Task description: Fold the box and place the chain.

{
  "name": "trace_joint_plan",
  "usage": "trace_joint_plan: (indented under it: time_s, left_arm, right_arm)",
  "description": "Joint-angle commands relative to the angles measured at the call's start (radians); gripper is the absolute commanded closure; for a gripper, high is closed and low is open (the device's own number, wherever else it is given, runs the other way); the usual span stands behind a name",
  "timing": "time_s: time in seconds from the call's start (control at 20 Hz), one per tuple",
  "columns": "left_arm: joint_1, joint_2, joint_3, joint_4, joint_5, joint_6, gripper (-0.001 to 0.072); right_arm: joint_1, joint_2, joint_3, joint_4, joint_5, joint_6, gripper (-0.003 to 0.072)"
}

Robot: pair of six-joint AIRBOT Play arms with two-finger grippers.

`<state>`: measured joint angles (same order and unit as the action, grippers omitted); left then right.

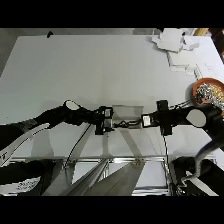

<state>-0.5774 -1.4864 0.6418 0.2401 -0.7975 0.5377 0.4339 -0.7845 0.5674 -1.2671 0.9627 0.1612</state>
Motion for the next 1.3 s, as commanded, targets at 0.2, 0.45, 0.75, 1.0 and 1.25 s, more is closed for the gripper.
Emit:
trace_joint_plan:
  time_s: [0.2, 0.45, 0.75, 1.0, 1.25]
  left_arm:
    - [0.0, 0.0, 0.0, 0.0, 0.0, 0.0, 0.0431]
    - [0.0, 0.0, 0.0, 0.0, 0.0, 0.0, 0.0431]
    - [0.0, 0.0, 0.0, 0.0, 0.0, 0.0, 0.0431]
    - [0.0, 0.0, 0.0, 0.0, 0.0, 0.0, 0.0431]
    - [0.0, 0.0, 0.0, 0.0, 0.0, 0.0, 0.0431]
  right_arm:
    - [0.219, 0.061, 0.001, 0.258, -0.262, 0.026, 0.0666]
    - [0.248, 0.005, 0.0, 0.339, -0.37, 0.026, 0.0666]
    - [0.233, -0.055, 0.001, 0.108, -0.314, 0.026, 0.0366]
    - [0.005, -0.005, 0.001, -0.019, -0.135, 0.022, 0.0367]
    - [-0.274, -0.098, -0.01, -0.02, -0.059, -0.18, 0.0368]
